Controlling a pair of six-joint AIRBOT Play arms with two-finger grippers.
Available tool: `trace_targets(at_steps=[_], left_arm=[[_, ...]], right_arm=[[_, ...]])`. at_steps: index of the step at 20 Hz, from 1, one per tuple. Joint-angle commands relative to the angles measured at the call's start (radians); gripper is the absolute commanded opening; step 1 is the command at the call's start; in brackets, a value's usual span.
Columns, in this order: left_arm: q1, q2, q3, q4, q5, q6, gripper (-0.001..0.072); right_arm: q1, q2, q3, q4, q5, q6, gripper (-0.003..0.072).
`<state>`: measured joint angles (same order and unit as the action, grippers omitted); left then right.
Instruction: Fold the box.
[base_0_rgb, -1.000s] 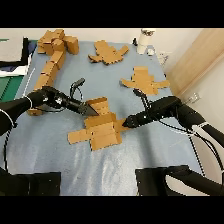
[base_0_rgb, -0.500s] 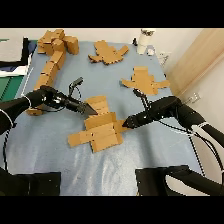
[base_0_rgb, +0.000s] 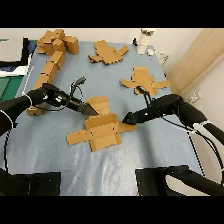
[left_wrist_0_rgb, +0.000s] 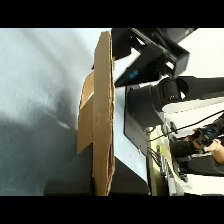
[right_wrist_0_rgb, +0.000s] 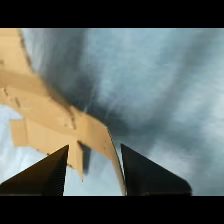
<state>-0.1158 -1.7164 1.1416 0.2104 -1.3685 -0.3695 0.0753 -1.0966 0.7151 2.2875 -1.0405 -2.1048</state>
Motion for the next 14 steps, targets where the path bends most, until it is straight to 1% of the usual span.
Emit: trace_targets(at_steps=[1,4,5,6,10,12,14], left_arm=[[-0.038,0.021,0.018,0.013,0.008,0.034,0.0009],[-0.112,0.032,0.018,0.049,0.035,0.075,0.0009],[-0.133,0.032,0.015,0.047,0.050,0.092,0.0008],[-0.153,0.032,0.008,0.047,0.069,0.106,0.0008],[-0.196,0.034,-0.050,0.029,0.122,0.150,0.0007],[-0.196,0.050,-0.087,0.002,0.175,0.177,0.0007],[-0.197,0.089,-0.127,-0.024,0.238,0.224,0.0007]], right_arm=[[-0.055,0.000,0.055,-0.051,0.034,0.109,0.0504],[-0.092,0.001,0.081,-0.046,0.035,0.136,0.0475],[-0.095,0.001,0.081,-0.046,0.036,0.145,0.0349],[-0.095,0.001,0.081,-0.047,0.035,0.145,0.0278],[-0.094,0.000,0.080,-0.047,0.038,0.145,0.0278],[-0.094,0.000,0.080,-0.046,0.038,0.145,0.0278],[-0.094,0.000,0.080,-0.047,0.039,0.145,0.0278]])
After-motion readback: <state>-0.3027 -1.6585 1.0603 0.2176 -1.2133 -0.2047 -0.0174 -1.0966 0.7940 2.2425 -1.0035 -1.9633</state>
